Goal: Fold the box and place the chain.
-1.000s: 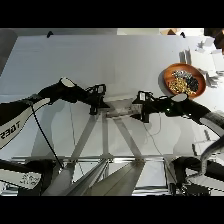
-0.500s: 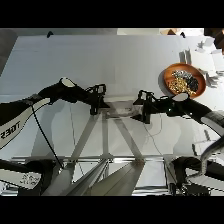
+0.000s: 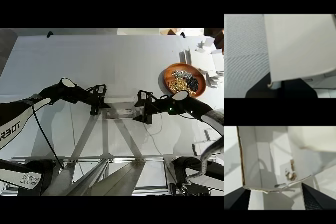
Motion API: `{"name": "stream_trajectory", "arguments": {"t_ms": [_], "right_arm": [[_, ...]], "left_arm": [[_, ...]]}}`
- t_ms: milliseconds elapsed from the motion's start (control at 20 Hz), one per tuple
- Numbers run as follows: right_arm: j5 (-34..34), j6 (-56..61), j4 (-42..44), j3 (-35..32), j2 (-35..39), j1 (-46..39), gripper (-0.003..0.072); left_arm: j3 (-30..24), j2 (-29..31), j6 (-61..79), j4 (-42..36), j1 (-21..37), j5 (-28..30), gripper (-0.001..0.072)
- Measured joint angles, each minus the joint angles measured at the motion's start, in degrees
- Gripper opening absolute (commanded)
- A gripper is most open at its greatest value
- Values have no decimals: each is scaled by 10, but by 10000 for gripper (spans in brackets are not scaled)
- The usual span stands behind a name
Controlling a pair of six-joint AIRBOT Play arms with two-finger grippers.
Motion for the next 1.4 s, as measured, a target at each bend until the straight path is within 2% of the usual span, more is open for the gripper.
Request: {"name": "stream_trajectory", "arguments": {"t_ms": [200, 600, 850, 1400], "right_arm": [[3, -1, 0, 16, 0, 0, 720], [25, -120, 43, 24, -13, -13, 714], [37, -150, 52, 24, -38, -19, 683], [10, -179, 75, 24, -72, 17, 685]], "left_arm": [[0, 0, 0, 0, 0, 0, 9], [0, 0, 0, 1, 0, -1, 9], [0, 0, 0, 1, 0, -1, 9], [0, 0, 0, 1, 0, -1, 9]]}}
